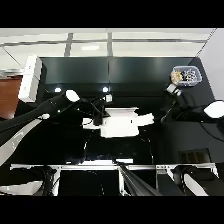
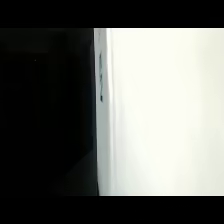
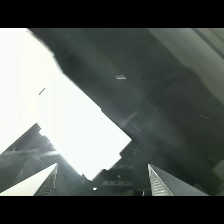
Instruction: Fold the box and place the chain.
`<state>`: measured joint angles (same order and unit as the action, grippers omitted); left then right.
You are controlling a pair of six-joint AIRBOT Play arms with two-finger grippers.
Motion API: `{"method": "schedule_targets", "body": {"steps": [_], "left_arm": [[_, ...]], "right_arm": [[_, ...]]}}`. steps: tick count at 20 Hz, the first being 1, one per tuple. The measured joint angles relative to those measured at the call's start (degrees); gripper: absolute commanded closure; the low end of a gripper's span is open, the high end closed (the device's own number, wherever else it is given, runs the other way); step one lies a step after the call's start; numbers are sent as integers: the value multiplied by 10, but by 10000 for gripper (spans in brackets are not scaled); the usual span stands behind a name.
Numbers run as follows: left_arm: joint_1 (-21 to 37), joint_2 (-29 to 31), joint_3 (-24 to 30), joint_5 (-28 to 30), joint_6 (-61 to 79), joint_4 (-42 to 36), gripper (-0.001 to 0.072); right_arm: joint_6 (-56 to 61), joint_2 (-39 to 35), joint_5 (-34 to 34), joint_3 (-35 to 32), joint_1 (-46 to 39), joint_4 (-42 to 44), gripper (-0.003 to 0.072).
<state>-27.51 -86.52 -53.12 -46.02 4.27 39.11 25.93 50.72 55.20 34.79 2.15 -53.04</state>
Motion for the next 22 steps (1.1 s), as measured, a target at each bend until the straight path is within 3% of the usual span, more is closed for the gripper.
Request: {"method": "schedule_targets", "body": {"steps": [7,20,22], "left_arm": [[0,-12,0,8,4,27,686],[0,-19,0,10,5,31,686],[0,-19,0,10,5,32,687]], "right_arm": [[-96,6,-81,-73,105,5,30],[-220,94,-159,-87,218,52,31],[-226,103,-175,-86,230,60,61]]}}
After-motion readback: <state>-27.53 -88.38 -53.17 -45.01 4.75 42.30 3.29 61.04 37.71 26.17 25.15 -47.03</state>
